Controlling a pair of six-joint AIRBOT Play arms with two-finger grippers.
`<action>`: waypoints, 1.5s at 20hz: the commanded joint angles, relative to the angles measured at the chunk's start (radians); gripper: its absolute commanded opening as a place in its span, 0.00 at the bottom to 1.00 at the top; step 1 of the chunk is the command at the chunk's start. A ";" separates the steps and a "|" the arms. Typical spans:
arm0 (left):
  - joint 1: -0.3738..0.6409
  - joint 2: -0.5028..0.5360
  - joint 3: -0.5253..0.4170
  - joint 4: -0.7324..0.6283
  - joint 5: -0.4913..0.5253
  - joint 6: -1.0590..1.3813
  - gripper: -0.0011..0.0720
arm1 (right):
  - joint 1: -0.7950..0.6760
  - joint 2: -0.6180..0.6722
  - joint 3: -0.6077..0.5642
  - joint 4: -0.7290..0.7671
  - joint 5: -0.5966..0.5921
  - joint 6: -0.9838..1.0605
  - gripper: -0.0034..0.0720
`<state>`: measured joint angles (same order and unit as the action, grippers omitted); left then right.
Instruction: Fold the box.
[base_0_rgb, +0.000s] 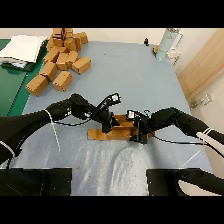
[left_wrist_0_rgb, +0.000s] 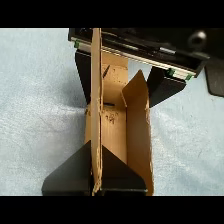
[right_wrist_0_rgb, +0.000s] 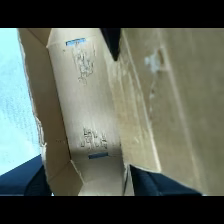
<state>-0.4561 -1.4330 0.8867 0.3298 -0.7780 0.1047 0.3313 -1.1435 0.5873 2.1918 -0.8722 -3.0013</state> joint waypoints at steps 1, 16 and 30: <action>0.001 -0.001 0.000 0.000 0.001 0.000 0.03 | 0.025 0.000 -0.014 -0.027 0.040 0.000 0.89; 0.001 -0.001 0.000 0.000 0.001 0.000 0.03 | 0.045 0.024 -0.015 -0.037 0.067 0.000 0.94; 0.001 -0.001 0.000 0.000 0.001 0.000 0.03 | 0.043 0.010 -0.020 -0.045 0.086 0.000 0.73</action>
<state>-0.4564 -1.4330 0.8860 0.3305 -0.7795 0.1051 0.3744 -1.1267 0.5682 2.1490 -0.7887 -3.0013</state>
